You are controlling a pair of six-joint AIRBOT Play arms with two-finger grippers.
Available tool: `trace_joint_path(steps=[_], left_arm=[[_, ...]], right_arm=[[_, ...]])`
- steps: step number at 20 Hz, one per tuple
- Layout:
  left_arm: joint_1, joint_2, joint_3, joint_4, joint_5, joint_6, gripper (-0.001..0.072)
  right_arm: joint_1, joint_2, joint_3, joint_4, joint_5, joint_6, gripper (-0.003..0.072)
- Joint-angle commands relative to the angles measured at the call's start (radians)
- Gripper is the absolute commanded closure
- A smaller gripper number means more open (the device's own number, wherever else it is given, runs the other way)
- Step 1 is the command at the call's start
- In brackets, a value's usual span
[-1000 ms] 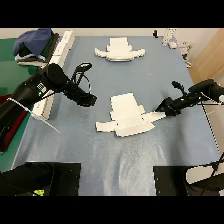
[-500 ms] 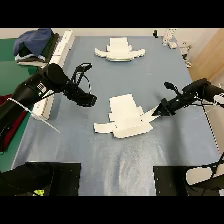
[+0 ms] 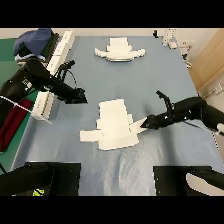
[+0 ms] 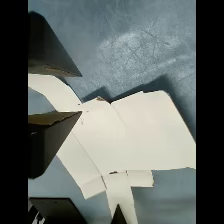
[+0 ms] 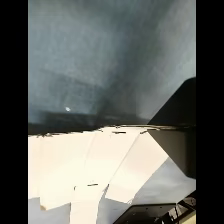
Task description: Fold the box.
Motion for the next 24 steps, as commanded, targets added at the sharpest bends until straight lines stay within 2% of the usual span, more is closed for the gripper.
trace_joint_path(steps=[1,4,7,11,17,20,24], left_arm=[[0.078,-0.034,-0.012,-0.107,-0.104,0.084,0.0376],[0.084,-0.100,-0.048,-0.153,-0.130,0.161,0.0376],[0.083,-0.198,-0.085,-0.288,-0.137,0.264,0.0376],[0.051,-0.348,-0.076,-0.415,-0.111,0.394,0.0376],[-0.016,-0.509,0.010,-0.418,-0.106,0.438,0.0376],[-0.033,-0.546,0.039,-0.419,-0.110,0.457,0.0377],[-0.048,-0.561,0.048,-0.442,-0.195,0.569,0.0378]], right_arm=[[0.108,0.198,-0.175,0.003,0.192,0.034,0.0684],[0.120,0.281,-0.217,-0.005,0.219,0.058,0.0684],[0.120,0.290,-0.217,-0.007,0.218,0.076,0.0684],[0.121,0.290,-0.217,-0.007,0.199,0.077,0.0684],[0.121,0.289,-0.217,-0.007,0.184,0.077,0.0684],[0.120,0.289,-0.217,-0.008,0.181,0.077,0.0684],[0.120,0.289,-0.217,-0.014,0.179,0.077,0.0684]])
